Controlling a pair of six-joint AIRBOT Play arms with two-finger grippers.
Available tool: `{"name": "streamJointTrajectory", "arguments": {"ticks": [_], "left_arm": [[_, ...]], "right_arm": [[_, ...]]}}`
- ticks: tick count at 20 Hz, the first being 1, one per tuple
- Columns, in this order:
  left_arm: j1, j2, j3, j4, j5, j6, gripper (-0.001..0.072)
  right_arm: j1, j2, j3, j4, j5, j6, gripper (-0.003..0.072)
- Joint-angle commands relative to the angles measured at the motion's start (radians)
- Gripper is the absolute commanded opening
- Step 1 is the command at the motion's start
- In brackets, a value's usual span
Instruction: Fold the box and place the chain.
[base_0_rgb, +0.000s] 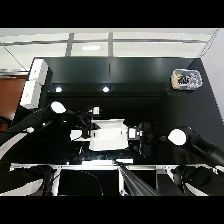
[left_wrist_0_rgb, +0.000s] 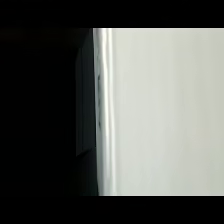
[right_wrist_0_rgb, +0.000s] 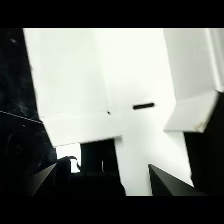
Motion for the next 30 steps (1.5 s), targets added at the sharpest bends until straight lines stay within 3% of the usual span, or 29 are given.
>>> {"name": "streamJointTrajectory", "arguments": {"ticks": [1,6,14,30], "left_arm": [[0.0,0.0,0.0,0.0,0.001,0.0,0.0028],[0.0,0.0,0.0,0.0,0.001,0.0,0.0027],[0.0,0.0,0.0,0.0,0.0,0.0,0.0028],[0.0,0.0,0.0,0.0,-0.018,0.0,0.0027]], "right_arm": [[0.053,-0.056,-0.001,0.071,-0.02,-0.08,0.065],[0.125,-0.08,-0.001,0.12,-0.135,-0.079,0.0651],[0.151,-0.104,0.0,0.164,-0.206,-0.048,0.065],[-0.047,-0.059,0.109,0.127,-0.105,-0.017,0.065]]}}
